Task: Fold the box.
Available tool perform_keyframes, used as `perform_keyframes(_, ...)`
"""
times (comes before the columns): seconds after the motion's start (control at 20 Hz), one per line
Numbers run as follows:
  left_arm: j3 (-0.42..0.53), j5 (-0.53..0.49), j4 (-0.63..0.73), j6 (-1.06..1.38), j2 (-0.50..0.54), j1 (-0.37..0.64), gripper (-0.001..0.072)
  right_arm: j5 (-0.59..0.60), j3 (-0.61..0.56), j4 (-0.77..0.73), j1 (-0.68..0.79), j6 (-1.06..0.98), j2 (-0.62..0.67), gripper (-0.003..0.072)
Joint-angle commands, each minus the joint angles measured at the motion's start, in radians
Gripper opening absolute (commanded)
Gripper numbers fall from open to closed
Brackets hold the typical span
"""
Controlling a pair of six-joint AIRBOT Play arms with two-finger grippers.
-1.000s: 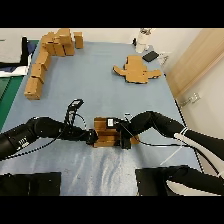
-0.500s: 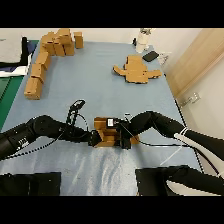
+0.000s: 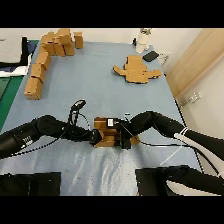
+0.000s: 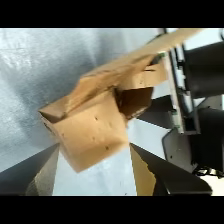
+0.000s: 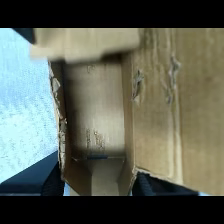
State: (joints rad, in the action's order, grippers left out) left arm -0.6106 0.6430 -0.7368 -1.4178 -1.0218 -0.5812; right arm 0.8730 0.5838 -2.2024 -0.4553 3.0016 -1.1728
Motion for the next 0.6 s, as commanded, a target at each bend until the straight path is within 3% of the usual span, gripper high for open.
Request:
perform_keyframes(0.0, -0.002, -0.013, -0.02, -0.012, -0.045, 0.001, 0.0643, 0.0, 0.001, 0.0, -0.001, 0.0, 0.0, 0.0463)
perform_keyframes(0.15, -0.002, -0.02, -0.045, -0.025, -0.051, 0.001, 0.0582, 0.0, 0.001, 0.0, -0.001, 0.0, 0.0, 0.0463)
perform_keyframes(0.4, -0.024, -0.023, -0.143, -0.123, -0.051, -0.024, 0.0583, 0.0, 0.001, 0.0, 0.0, 0.0, 0.0, 0.0463)
perform_keyframes(0.55, -0.051, -0.022, -0.278, -0.251, -0.061, -0.074, 0.0582, 0.0, 0.001, 0.0, -0.001, 0.0, 0.0, 0.0463)
